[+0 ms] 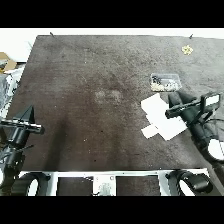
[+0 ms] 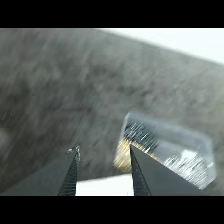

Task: Fold the box and place the chain.

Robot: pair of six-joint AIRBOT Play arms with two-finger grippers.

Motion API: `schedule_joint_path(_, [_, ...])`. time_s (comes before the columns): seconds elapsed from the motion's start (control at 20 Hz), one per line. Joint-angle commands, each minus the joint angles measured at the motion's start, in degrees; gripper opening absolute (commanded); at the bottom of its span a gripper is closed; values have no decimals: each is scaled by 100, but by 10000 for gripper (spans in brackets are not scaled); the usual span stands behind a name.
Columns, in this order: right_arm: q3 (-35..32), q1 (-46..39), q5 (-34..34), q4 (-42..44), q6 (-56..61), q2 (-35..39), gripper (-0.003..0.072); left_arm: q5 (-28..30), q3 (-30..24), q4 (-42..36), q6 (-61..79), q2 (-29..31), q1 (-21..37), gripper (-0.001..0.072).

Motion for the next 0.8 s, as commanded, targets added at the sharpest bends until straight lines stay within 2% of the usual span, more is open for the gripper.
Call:
schedule_joint_path(0.0, [715, -728, 487, 0, 216, -369, 375, 2, -4, 2, 2, 4, -2, 11])
schedule_joint_path(0.15, [1541, -2111, 2100, -168, 647, -1228, 375, 2, -4, 2, 0, 4, -2, 11])
schedule_joint_path(0.4, [3401, -4256, 5097, -1322, 1681, -3340, 375, 2, -4, 2, 2, 4, -2, 11])
schedule_joint_path(0.55, [4682, -4728, 6336, -2153, 2282, -4704, 376, 2, -4, 2, 0, 4, -4, 11])
schedule_joint_path(0.75, [6238, -4747, 7814, -3497, 2586, -6290, 376, 2, -4, 2, 0, 4, -4, 11])
